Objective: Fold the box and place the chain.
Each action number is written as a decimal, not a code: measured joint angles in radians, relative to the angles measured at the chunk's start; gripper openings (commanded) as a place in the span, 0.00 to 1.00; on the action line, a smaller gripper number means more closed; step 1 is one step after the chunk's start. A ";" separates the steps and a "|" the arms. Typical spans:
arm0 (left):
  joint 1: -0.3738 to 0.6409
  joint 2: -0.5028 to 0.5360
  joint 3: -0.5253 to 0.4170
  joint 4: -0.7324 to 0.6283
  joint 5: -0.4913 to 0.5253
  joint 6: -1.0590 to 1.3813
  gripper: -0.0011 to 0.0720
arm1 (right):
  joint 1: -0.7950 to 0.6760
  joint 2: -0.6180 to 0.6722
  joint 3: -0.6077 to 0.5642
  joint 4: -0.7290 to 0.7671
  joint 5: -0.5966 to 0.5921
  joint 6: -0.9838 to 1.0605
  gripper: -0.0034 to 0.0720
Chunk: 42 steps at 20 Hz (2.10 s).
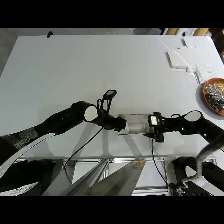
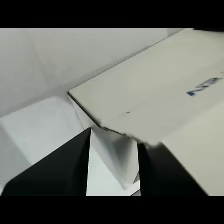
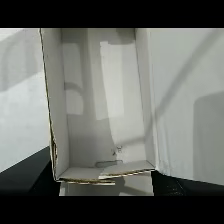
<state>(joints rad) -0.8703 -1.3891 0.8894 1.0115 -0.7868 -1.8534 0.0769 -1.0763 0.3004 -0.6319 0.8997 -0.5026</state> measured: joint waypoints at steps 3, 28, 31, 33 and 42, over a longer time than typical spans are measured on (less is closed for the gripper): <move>-0.008 -0.020 0.044 0.092 -0.065 -0.114 0.44 | 0.000 0.000 0.000 0.001 0.001 0.000 0.59; -0.138 -0.304 0.384 0.376 -0.414 -0.582 0.14 | 0.001 0.000 0.000 0.000 0.005 0.001 0.59; -0.140 -0.301 0.383 0.382 -0.410 -0.587 0.22 | 0.001 0.000 0.000 -0.002 -0.002 -0.002 0.59; -0.140 -0.292 0.383 0.385 -0.410 -0.594 0.22 | 0.001 0.000 0.000 -0.001 -0.002 -0.002 0.59; -0.152 -0.265 0.384 0.410 -0.385 -0.605 0.19 | 0.001 0.000 0.000 -0.001 0.000 0.000 0.59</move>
<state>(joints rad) -1.0222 -1.6539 1.2732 1.4216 -1.1721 -2.4584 0.0776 -1.0767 0.3004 -0.6327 0.8997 -0.5026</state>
